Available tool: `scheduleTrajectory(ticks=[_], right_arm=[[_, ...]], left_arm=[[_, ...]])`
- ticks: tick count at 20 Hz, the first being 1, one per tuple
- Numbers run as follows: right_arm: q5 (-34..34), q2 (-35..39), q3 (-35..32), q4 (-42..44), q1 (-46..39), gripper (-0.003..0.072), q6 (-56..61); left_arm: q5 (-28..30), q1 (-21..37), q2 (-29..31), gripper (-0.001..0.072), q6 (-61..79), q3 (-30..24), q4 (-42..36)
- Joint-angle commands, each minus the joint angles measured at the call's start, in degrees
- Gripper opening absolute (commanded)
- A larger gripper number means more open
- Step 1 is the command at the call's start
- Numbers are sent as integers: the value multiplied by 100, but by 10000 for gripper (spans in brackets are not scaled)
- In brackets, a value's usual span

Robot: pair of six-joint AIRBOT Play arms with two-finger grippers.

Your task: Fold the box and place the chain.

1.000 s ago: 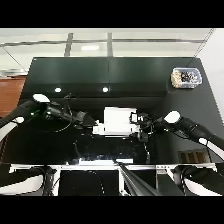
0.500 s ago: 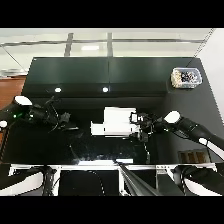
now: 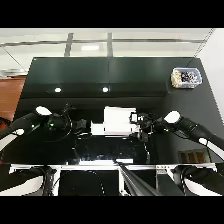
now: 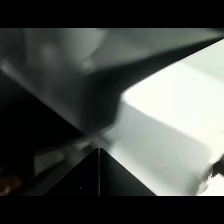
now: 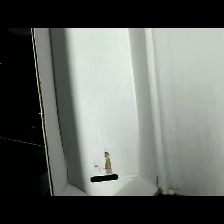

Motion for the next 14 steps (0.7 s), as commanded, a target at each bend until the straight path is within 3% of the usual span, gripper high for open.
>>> scheduleTrajectory(ticks=[1, 2, 3, 4, 5, 14], right_arm=[[2, 0, -2, 2, 0, 305, 2], [0, 0, -2, 0, 0, 305, 0], [0, 0, -2, 0, 0, 305, 0], [0, 0, -2, 0, 0, 305, 0], [0, 0, -2, 0, 0, 305, 2], [-2, 0, -2, 0, 0, 305, 2]], left_arm=[[24, -188, -17, 25, 931, 55, -999], [-122, -188, -17, 36, 994, 109, -981], [-179, -188, -17, 202, 992, 151, -951], [-181, -190, -17, 480, 984, 164, -975], [-149, -190, -17, 578, 975, 166, -984], [-282, -192, -17, 553, 1093, 173, -1213]])
